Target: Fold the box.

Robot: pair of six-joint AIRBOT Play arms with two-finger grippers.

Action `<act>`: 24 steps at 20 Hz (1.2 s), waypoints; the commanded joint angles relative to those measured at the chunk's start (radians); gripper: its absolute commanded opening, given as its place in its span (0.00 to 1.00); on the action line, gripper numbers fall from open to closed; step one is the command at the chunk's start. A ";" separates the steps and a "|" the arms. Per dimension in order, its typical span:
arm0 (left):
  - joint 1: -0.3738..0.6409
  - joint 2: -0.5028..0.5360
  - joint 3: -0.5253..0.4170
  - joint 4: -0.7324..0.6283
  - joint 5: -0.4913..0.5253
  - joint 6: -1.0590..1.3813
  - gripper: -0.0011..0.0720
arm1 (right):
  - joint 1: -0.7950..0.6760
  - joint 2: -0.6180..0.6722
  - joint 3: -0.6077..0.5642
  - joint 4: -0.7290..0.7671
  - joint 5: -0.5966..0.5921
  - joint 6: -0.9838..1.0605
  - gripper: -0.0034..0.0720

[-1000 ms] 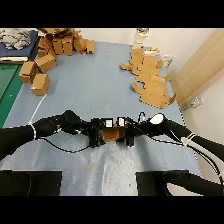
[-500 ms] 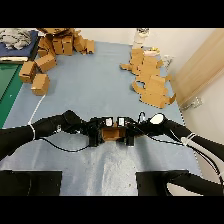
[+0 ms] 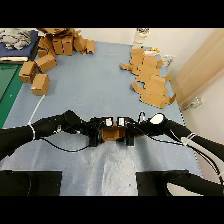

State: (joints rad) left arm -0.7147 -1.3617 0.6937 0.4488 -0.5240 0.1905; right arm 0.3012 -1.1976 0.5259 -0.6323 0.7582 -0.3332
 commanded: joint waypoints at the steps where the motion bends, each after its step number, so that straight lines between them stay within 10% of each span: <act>1: -0.002 0.001 0.002 -0.008 0.000 0.000 0.85 | 0.000 0.000 0.000 0.000 0.001 0.000 0.85; 18: -0.002 0.000 0.002 -0.008 -0.001 0.000 0.85 | -0.001 0.023 0.032 -0.005 0.046 0.015 1.00; 24: -0.002 0.000 0.002 -0.008 0.000 0.000 0.85 | -0.002 0.077 0.037 -0.247 0.115 0.132 1.00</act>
State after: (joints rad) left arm -0.7158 -1.3617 0.6956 0.4404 -0.5255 0.1898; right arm 0.2996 -1.1400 0.5594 -0.7650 0.8284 -0.2604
